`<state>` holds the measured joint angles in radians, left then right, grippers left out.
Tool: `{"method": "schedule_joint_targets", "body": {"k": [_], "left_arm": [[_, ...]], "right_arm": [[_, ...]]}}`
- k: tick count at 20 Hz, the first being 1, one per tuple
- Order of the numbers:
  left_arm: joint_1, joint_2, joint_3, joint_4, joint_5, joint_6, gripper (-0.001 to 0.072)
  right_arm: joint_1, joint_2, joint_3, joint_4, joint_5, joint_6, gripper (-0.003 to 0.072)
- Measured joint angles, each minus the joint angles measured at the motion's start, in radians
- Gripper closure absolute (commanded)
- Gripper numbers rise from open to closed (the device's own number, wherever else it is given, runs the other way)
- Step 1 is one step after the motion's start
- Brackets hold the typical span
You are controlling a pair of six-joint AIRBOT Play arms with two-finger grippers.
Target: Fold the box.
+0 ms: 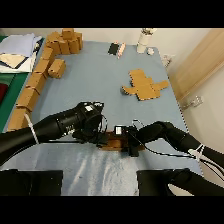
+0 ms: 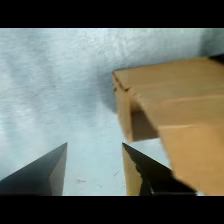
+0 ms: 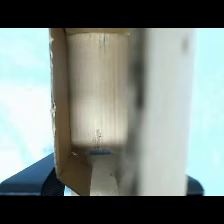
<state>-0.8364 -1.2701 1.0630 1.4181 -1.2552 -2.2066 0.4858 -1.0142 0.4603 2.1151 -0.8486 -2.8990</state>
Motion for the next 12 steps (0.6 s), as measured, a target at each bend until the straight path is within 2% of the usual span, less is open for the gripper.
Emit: {"method": "schedule_joint_targets", "body": {"k": [1,2,6,9,12], "left_arm": [[0.01,0.013,-0.008,-0.008,-0.016,0.055,0.0639],[0.019,0.027,-0.019,-0.01,-0.028,0.114,0.0699],[0.051,0.102,-0.087,-0.026,-0.022,0.394,0.0699],[0.095,0.179,-0.161,-0.043,0.063,0.597,0.0699],[0.198,0.267,-0.258,-0.161,0.169,0.929,0.0697]], "right_arm": [[0.0,0.0,0.0,0.0,0.0,0.0,0.0247],[0.0,0.0,0.0,0.0,0.0,0.0,0.0247],[0.0,0.0,0.0,0.0,0.001,0.0,0.0246],[0.0,0.0,0.0,0.0,0.002,0.0,0.0247],[0.0,0.0,0.0,0.0,0.002,0.0,0.0246]]}}
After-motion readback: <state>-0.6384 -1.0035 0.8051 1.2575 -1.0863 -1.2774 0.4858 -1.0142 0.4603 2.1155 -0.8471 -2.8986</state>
